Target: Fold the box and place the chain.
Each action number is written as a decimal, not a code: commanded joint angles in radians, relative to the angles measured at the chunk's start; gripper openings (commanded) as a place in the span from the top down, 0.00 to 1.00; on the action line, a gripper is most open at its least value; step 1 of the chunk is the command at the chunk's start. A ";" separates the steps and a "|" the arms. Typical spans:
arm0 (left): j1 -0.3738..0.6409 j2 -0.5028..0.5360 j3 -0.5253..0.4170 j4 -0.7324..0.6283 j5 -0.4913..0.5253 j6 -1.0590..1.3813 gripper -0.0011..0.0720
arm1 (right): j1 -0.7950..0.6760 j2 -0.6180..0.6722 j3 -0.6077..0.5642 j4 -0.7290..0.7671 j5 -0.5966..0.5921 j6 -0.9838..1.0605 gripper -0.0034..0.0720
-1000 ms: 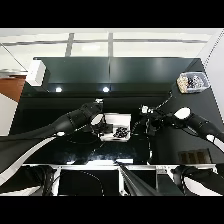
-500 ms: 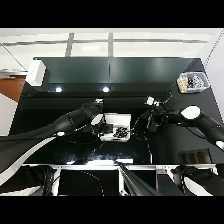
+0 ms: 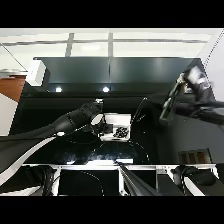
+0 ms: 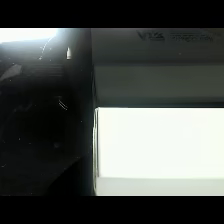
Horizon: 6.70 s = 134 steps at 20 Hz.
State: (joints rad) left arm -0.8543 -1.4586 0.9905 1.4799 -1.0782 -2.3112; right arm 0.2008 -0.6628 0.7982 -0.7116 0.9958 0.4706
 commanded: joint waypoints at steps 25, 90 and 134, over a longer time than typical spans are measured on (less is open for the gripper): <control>0.001 -0.001 0.000 0.000 0.000 0.000 0.94 | 0.192 -0.165 0.200 0.156 0.115 0.237 0.87; 0.727 0.443 -0.462 -0.798 -0.002 2.142 0.01 | -0.124 -0.244 -0.037 -0.102 0.207 0.466 0.37; 0.454 0.099 -0.329 -0.920 0.154 2.509 0.01 | -0.124 -0.244 -0.037 -0.103 0.145 0.473 0.37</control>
State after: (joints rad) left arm -0.3996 -1.3586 0.6609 0.5602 -0.9295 0.2016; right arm 0.0776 -0.9058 0.7605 -0.8150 1.1404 0.9436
